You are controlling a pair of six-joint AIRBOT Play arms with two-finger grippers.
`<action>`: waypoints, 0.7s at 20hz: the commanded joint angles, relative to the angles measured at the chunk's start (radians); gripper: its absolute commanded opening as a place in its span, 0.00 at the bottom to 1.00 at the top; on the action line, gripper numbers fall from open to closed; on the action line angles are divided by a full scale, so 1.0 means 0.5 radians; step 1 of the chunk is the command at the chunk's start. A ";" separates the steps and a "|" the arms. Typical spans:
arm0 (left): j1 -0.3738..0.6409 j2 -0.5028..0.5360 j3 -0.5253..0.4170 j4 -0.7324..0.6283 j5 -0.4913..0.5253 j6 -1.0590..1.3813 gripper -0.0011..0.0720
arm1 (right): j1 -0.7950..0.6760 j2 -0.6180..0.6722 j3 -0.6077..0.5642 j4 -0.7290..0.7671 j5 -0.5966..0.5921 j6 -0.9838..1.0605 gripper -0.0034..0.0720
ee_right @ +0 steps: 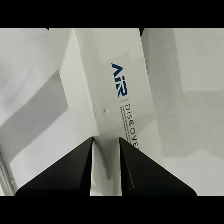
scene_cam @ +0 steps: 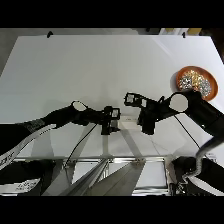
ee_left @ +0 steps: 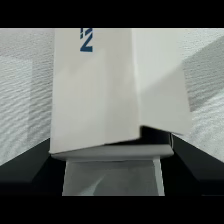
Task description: Fold the box and place the chain.
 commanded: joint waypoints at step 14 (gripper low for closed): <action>0.001 0.000 0.002 0.001 0.000 0.005 0.55 | 0.002 0.122 -0.215 -0.055 -0.340 -0.006 0.19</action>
